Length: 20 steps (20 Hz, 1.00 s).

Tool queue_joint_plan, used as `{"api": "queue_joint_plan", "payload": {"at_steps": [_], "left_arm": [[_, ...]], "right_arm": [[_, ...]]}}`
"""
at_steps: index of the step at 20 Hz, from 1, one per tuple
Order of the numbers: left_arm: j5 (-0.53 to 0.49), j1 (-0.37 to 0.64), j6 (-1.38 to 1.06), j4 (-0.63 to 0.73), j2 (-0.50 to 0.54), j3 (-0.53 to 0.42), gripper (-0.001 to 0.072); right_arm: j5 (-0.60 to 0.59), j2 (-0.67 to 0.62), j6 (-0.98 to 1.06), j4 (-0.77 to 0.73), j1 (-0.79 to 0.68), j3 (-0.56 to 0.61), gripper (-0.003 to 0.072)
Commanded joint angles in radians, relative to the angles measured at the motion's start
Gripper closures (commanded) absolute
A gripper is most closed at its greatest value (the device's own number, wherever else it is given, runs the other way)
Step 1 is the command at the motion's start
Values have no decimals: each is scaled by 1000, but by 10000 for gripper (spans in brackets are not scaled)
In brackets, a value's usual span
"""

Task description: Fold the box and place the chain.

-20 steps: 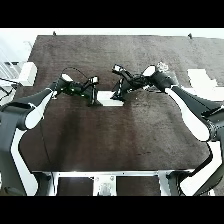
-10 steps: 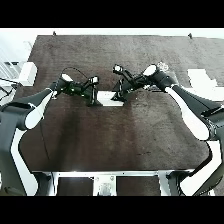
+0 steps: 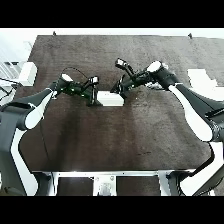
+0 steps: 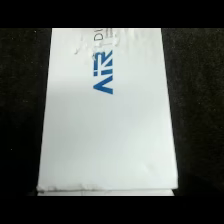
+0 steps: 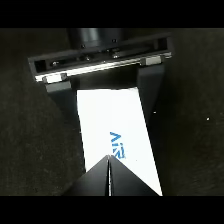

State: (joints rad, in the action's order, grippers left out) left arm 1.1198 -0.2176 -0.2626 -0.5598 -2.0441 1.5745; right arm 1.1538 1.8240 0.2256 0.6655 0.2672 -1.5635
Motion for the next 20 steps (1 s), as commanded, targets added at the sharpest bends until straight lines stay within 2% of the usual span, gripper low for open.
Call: {"api": "queue_joint_plan", "payload": {"at_steps": [1,5,12,15,20], "left_arm": [[-1,0,0,0,0,0,234],[-1,0,0,0,0,0,234],[-1,0,0,0,0,0,234],[-1,0,0,0,0,0,234],[-2,0,0,0,0,0,233]], "right_arm": [[3,35,3,-23,-3,19,674],[19,97,48,-22,-3,24,675],[25,90,54,-45,-3,21,675],[24,20,32,-106,-9,15,676],[17,-204,106,-115,-23,29,677]]}}
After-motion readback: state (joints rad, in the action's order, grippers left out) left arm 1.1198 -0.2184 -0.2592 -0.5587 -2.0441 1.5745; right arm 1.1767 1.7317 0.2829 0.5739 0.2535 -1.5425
